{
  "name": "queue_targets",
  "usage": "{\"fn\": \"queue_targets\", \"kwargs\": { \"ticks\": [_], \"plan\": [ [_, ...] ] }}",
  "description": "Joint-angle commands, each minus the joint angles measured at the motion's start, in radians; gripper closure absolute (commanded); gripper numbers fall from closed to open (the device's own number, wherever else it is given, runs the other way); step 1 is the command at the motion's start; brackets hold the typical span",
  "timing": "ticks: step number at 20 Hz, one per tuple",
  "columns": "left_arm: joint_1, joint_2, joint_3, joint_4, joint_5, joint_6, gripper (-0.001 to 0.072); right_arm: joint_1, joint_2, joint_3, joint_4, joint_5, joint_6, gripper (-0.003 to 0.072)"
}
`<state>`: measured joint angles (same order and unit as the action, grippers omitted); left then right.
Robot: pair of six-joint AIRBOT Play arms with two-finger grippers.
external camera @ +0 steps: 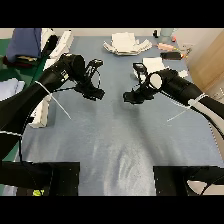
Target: Fold the box.
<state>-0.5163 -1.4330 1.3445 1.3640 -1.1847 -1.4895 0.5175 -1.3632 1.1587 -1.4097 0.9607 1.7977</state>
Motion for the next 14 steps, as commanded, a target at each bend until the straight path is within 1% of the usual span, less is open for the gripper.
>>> {"fn": "queue_targets", "kwargs": {
  "ticks": [1,12,14],
  "plan": [
    [0.000,-0.001,0.000,0.000,0.000,0.000,0.0696,0.000,-0.001,0.001,0.000,0.000,0.000,0.0683],
    [0.000,-0.001,0.000,0.000,0.000,0.000,0.0697,0.000,-0.001,0.001,0.000,0.000,0.000,0.0683],
    [0.000,-0.001,0.000,0.000,0.000,0.000,0.0696,0.000,-0.001,0.001,0.000,-0.032,0.000,0.0683]
  ]
}}
